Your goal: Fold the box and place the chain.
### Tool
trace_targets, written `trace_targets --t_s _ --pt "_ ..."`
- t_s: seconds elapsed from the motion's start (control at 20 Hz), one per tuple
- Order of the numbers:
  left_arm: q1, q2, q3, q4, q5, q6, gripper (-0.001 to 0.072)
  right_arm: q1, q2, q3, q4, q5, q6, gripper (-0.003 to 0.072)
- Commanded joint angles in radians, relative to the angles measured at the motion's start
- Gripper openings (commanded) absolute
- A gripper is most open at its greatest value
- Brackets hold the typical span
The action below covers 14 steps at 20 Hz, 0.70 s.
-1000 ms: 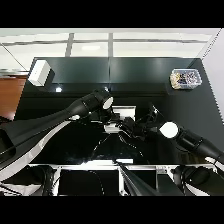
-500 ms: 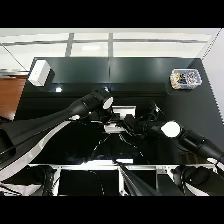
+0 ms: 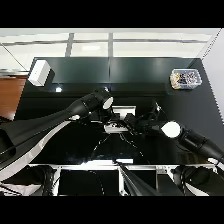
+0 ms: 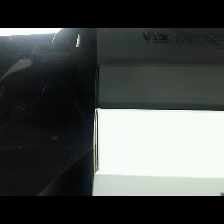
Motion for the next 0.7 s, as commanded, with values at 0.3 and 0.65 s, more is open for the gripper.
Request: trace_targets --t_s 0.3,0.65 --pt "0.0 0.0 0.001 0.0 0.0 0.0 0.0029 -0.214 0.078 0.15 -0.232 0.421 -0.384 0.0166" --pt "0.0 0.0 0.001 0.0 0.0 0.0 0.0029 -0.33 0.077 0.33 -0.88 0.626 -0.52 0.0166"
